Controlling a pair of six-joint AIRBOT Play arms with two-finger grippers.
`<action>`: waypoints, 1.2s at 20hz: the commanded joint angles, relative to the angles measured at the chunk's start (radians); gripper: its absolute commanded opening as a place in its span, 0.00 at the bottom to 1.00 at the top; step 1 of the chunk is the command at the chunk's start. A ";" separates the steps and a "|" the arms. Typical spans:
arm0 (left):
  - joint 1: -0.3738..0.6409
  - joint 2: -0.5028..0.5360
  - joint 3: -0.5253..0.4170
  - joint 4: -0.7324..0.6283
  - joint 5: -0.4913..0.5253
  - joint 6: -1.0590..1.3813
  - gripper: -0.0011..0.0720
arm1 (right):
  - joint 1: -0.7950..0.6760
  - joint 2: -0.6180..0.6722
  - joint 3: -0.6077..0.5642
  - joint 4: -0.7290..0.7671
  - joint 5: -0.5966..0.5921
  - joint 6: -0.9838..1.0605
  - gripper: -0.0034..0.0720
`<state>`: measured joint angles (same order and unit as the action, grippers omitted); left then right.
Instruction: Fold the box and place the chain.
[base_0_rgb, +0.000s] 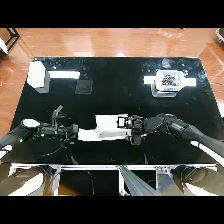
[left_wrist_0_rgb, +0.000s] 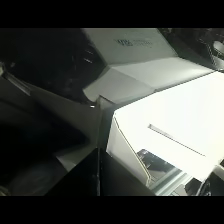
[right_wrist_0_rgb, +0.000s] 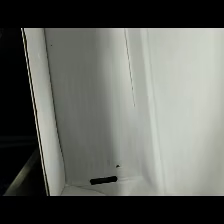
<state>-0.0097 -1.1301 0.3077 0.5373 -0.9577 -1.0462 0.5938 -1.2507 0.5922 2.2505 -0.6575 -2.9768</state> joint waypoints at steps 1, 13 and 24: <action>-0.023 -0.017 -0.001 -0.023 0.026 0.029 0.04 | 0.000 0.000 0.000 0.001 0.004 0.000 0.19; -0.094 -0.008 0.091 -0.018 -0.101 0.048 0.77 | 0.000 0.000 0.000 0.003 0.018 0.015 0.19; -0.117 -0.005 0.127 -0.056 -0.168 -0.028 0.83 | 0.000 0.000 0.000 0.003 0.018 0.015 0.19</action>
<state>-0.1120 -1.1366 0.4309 0.4854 -1.1149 -1.0420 0.5938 -1.2507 0.5922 2.2539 -0.6392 -2.9627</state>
